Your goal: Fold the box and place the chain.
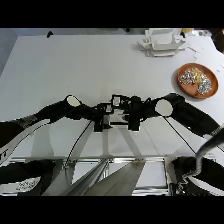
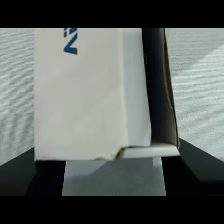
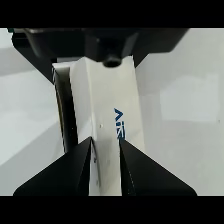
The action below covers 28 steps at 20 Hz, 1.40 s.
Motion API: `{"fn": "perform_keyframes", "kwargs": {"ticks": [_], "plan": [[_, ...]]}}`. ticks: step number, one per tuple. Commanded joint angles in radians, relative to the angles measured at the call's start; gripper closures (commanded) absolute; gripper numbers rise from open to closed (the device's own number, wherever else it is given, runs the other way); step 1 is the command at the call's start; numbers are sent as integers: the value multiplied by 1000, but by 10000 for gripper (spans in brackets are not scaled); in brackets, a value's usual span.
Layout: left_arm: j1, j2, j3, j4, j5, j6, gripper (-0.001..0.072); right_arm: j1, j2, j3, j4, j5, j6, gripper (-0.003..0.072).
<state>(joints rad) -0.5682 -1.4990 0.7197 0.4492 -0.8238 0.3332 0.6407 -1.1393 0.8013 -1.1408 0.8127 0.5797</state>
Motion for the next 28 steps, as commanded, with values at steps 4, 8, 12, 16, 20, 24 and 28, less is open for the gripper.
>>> {"fn": "perform_keyframes", "kwargs": {"ticks": [4,8,12,16,20,24,28], "plan": [[-1,0,0,0,-3,0,460,0,-21,-1,6,2,0,530],[-1,0,0,0,-3,0,460,0,-50,-1,50,30,-1,466],[-1,0,0,0,-3,0,460,0,-45,-1,50,99,-12,342],[-1,0,0,0,-3,0,460,0,-21,0,50,123,-13,268],[-1,0,0,0,-3,0,460,0,4,0,55,129,-31,266],[-1,0,0,0,-3,0,460,0,5,0,140,137,-116,501],[-1,0,0,0,-3,0,460,-1,-2,-1,121,77,-87,671]]}}
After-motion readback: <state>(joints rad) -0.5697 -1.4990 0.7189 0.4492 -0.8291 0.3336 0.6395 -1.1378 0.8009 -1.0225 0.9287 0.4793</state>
